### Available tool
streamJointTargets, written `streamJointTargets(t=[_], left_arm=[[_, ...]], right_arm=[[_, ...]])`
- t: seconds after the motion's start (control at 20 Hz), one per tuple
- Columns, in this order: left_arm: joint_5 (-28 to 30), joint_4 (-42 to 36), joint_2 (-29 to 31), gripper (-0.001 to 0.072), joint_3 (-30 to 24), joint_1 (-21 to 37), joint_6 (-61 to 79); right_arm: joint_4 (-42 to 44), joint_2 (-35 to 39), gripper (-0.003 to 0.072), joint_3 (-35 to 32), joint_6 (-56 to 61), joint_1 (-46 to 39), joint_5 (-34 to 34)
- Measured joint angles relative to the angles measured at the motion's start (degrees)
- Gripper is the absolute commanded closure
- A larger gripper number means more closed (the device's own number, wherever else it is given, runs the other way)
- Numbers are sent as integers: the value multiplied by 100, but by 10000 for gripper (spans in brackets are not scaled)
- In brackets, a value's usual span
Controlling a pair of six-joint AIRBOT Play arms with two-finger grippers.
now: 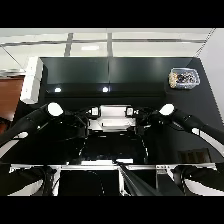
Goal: Fold the box and place the chain.
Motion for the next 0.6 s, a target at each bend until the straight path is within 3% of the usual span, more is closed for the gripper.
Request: streamJointTargets(t=[0.1,0.2,0.3,0.4,0.6], left_arm=[[144,-133,-59,7,0,-39,131],[291,-221,-90,55,2,-61,238],[341,-308,-107,289,2,-72,310],[354,-439,-116,444,0,-79,367],[170,-732,-122,446,0,-83,516]], right_arm=[[0,0,216,0,0,0,2],[0,0,217,0,0,-2,2],[-2,0,216,0,0,0,2],[-4,0,216,0,0,0,2],[-4,0,216,0,0,0,2]])
